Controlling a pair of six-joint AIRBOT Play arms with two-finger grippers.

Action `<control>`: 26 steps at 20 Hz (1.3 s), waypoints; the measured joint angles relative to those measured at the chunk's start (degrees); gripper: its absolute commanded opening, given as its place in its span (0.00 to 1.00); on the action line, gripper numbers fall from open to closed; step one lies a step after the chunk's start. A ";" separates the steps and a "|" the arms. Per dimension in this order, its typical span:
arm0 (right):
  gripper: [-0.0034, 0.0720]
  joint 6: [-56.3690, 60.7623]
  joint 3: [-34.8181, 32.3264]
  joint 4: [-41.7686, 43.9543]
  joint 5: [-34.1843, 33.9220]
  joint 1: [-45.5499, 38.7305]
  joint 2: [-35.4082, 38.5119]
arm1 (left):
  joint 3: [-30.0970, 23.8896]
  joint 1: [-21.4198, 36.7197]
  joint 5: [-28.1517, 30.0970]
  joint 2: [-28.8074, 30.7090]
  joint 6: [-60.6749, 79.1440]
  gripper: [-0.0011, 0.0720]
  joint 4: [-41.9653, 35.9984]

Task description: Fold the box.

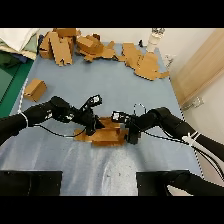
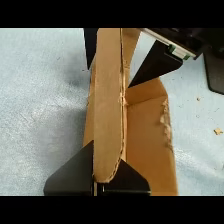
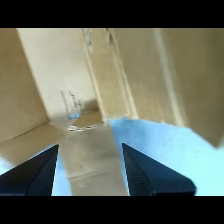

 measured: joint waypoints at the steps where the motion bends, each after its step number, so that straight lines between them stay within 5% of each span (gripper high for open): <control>1: 0.86 0.92 0.04 0.81 -0.61 0.00 0.02 | 0.00 0.00 -0.02 0.00 0.00 0.03 0.00; 7: 0.86 9.09 0.46 2.43 -6.34 0.00 3.74 | 0.00 0.00 0.00 0.00 0.02 0.03 0.00; 16: 0.86 12.68 -6.27 10.64 -10.60 4.09 24.11 | 0.00 0.00 0.02 0.00 0.07 0.03 -0.02; 21: 0.86 13.03 -12.96 12.94 -3.52 10.60 26.64 | 0.00 0.00 0.04 0.00 0.07 0.03 -0.02; 26: 0.86 15.02 -10.12 14.05 2.67 12.13 23.98 | 0.00 0.00 0.04 0.00 0.07 0.03 -0.02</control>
